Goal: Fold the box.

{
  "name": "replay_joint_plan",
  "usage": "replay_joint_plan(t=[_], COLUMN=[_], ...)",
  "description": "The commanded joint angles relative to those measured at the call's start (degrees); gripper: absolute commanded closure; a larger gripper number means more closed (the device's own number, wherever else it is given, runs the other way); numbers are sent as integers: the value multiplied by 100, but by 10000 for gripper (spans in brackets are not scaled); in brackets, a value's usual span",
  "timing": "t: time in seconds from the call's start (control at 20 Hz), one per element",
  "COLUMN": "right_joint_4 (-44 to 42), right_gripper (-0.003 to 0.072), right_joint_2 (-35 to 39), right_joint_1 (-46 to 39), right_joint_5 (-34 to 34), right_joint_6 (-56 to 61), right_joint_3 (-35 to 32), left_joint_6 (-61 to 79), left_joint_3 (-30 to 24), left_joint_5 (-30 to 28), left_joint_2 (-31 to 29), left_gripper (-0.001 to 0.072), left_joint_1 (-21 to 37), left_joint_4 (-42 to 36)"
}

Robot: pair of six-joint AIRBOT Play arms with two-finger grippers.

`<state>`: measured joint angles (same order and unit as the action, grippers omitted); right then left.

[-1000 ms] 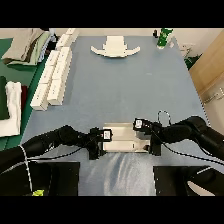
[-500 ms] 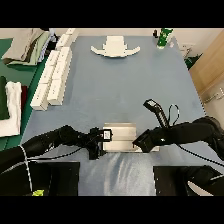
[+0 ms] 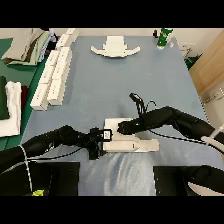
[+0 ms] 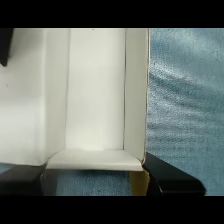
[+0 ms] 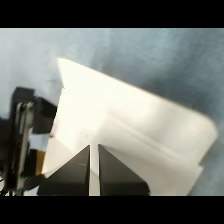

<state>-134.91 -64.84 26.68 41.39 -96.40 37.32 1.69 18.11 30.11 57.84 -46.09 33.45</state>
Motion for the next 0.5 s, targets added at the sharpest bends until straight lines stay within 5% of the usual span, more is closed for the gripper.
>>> replay_joint_plan(t=[0.0,0.45], right_joint_4=[13,13], right_gripper=[608,607], right_joint_2=[-732,-726], right_joint_1=[22,20], right_joint_5=[-96,-74], right_joint_6=[26,-188], right_joint_3=[129,168], left_joint_6=[0,0], left_joint_3=[2,2], left_joint_5=[0,0], left_joint_2=[0,0], left_gripper=[183,183], left_joint_1=[0,0], left_joint_4=[2,4])
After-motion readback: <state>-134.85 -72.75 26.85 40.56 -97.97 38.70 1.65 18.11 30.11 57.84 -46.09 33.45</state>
